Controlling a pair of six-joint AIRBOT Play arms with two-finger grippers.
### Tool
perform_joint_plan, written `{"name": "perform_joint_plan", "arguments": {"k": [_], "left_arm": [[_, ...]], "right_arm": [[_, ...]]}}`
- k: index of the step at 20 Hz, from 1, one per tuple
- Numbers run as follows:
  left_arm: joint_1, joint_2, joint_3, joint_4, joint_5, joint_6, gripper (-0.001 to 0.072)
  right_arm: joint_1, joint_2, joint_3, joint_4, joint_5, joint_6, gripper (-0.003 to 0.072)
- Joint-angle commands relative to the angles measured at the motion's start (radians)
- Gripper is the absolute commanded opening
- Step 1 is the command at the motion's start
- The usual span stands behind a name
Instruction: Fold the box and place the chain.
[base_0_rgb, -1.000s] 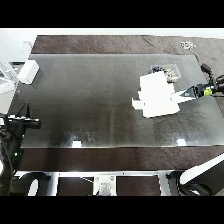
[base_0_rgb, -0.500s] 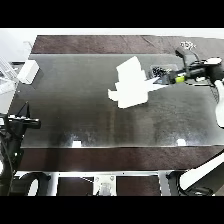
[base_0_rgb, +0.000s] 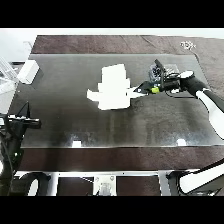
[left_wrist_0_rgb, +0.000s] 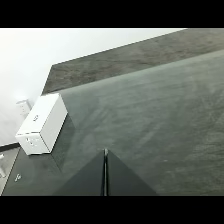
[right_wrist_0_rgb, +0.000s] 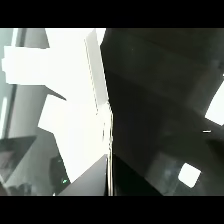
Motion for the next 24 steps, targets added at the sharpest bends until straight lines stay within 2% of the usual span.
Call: {"name": "perform_joint_plan", "arguments": {"k": [1,3,4,5,6,8,13,18,21,24], "left_arm": [[0.000,0.001,0.001,-0.002,-0.101,0.000,0.0021],[0.001,0.001,0.001,-0.002,-0.196,0.000,0.0022],[0.001,0.001,0.001,-0.003,-0.208,-0.001,0.0023],[0.000,0.001,0.001,-0.003,-0.212,-0.001,0.0195],[0.001,0.001,0.001,-0.011,-0.208,-0.011,0.0477],[0.001,0.001,0.001,-0.011,-0.215,-0.065,0.0485],[0.001,0.001,0.001,-0.011,-0.385,-0.064,0.0483],[0.001,-0.017,0.001,-0.050,-0.397,-0.086,0.0483],[0.000,-0.103,0.027,-0.060,-0.402,-0.085,0.0483],[0.000,-0.292,0.127,-0.060,-0.444,-0.028,0.0484]], "right_arm": [[0.058,0.012,-0.068,0.006,-0.156,-0.042,-0.0004],[0.063,-0.002,-0.061,0.011,-0.219,-0.064,-0.0003],[0.063,-0.022,-0.037,0.011,-0.190,-0.089,-0.0003],[0.062,-0.048,-0.008,0.011,-0.160,-0.095,-0.0003],[0.062,-0.070,0.016,0.011,-0.151,-0.098,-0.0003],[0.064,-0.089,0.036,0.012,-0.153,-0.100,-0.0003],[0.063,-0.101,0.048,0.007,-0.158,-0.115,-0.0003],[0.063,-0.112,0.071,0.003,-0.154,-0.122,-0.0002],[0.063,-0.120,0.099,-0.005,-0.136,-0.132,-0.0002],[0.064,-0.130,0.122,-0.007,-0.120,-0.127,-0.0002]]}}
